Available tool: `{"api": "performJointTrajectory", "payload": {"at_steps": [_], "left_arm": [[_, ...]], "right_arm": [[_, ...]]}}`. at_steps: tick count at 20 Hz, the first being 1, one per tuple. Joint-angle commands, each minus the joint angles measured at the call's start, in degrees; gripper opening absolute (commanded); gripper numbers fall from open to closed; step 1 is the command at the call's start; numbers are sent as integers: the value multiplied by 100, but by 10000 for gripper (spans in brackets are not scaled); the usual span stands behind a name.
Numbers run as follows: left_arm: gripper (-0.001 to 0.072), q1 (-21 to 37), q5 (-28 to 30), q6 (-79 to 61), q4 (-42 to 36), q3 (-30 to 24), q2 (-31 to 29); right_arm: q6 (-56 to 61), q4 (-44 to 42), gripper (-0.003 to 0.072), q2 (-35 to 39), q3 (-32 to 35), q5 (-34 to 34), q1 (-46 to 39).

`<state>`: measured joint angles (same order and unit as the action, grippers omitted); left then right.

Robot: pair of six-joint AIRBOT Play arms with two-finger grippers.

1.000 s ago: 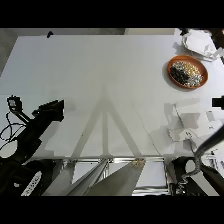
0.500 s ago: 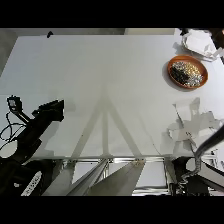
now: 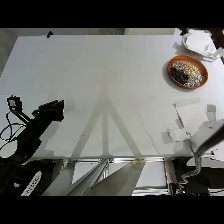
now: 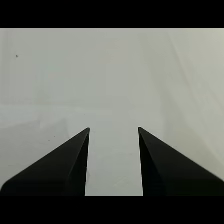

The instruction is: Fold the box and place the chain.

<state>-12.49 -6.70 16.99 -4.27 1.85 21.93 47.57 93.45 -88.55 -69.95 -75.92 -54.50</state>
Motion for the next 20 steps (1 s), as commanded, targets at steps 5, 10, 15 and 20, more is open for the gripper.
{"api": "performJointTrajectory", "payload": {"at_steps": [5,10,15,20], "left_arm": [[352,0,0,-2,2,-4,2],[352,0,2,-2,2,-4,2],[352,0,2,-2,2,-4,2],[352,0,2,-2,2,-4,2]], "right_arm": [[-664,-529,396,-289,-39,-188,-81],[-837,-680,96,-289,-39,-476,-79],[-951,-1237,10,-271,-39,-686,98],[-881,-1685,9,-240,-37,-1043,1169]]}}
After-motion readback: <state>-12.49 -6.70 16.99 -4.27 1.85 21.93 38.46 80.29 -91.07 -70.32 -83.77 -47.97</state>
